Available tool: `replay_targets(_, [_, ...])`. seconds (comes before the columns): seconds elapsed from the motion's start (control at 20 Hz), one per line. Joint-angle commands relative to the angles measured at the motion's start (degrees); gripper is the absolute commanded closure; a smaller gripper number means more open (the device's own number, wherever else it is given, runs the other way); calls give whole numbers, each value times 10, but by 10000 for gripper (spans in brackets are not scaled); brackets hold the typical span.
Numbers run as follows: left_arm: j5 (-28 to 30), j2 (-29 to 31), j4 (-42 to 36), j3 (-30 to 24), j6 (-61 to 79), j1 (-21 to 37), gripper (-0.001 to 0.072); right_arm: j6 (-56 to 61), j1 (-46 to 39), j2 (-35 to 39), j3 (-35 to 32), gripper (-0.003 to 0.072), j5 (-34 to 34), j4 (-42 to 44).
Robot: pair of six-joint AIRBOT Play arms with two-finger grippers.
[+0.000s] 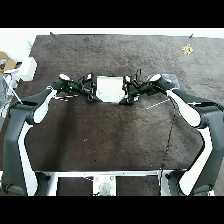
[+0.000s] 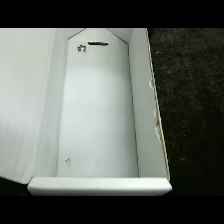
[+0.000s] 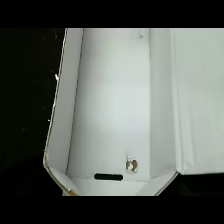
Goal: Fold the box and place the chain.
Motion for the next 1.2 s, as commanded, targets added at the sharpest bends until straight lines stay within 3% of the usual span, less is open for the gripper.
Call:
replay_targets(0.0, [1, 0, 0, 0, 0, 0, 356, 57, 0, 28, 0, 7, -10, -63])
replay_targets(0.3, [1, 0, 0, 0, 0, 0, 357, 186, 0, 101, 1, 9, -25, -204])
replay_targets(0.45, [1, 0, 0, 0, 0, 0, 357, 238, 0, 149, 1, 12, -25, -195])
replay_targets(0.5, [1, 0, 0, 0, 0, 0, 357, 239, 0, 156, 1, 130, -17, -158])
replay_targets(0.6, [1, 0, 0, 0, 0, 0, 357, 239, 1, 158, 1, 578, -8, -81])
replay_targets(0.65, [1, 0, 0, 0, 0, 0, 356, 239, 1, 156, 1, 687, -8, -49])
replay_targets(0.8, [1, 0, 0, 0, 0, 0, 357, 229, 5, 137, 1, 687, -25, 33])
replay_targets(1.15, [1, 0, 0, 0, 0, 0, 357, 204, 12, 78, 1, 687, -198, 37])
